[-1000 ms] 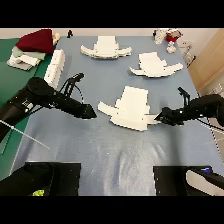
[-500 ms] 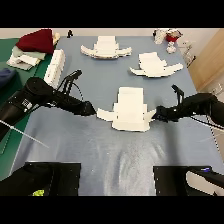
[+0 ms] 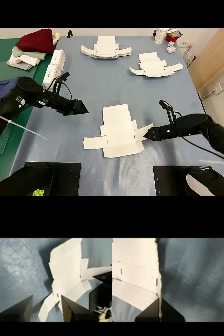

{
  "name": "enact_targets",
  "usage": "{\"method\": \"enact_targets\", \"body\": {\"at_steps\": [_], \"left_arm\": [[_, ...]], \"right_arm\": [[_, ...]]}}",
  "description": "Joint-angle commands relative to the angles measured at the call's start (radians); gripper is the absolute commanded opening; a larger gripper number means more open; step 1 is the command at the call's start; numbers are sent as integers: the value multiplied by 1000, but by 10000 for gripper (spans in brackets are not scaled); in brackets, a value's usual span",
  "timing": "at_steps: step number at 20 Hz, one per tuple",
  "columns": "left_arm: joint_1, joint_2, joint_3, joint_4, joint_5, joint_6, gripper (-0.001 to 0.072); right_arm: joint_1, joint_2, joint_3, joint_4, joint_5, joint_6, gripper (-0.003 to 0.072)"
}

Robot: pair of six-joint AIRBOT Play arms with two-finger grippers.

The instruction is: Fold the box.

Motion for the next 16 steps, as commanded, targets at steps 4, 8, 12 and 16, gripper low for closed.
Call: {"method": "enact_targets", "body": {"at_steps": [4,8,12,16], "left_arm": [[-35,-207,-9,-167,10,199,452],[-87,-372,29,-262,64,315,407],[-134,-529,151,-266,23,343,406],[-178,-618,245,-265,-99,378,406]], "right_arm": [[77,101,-76,3,77,41,1],[77,97,-76,3,78,41,1],[77,97,-76,3,77,41,1],[77,97,-76,2,75,41,1]]}}
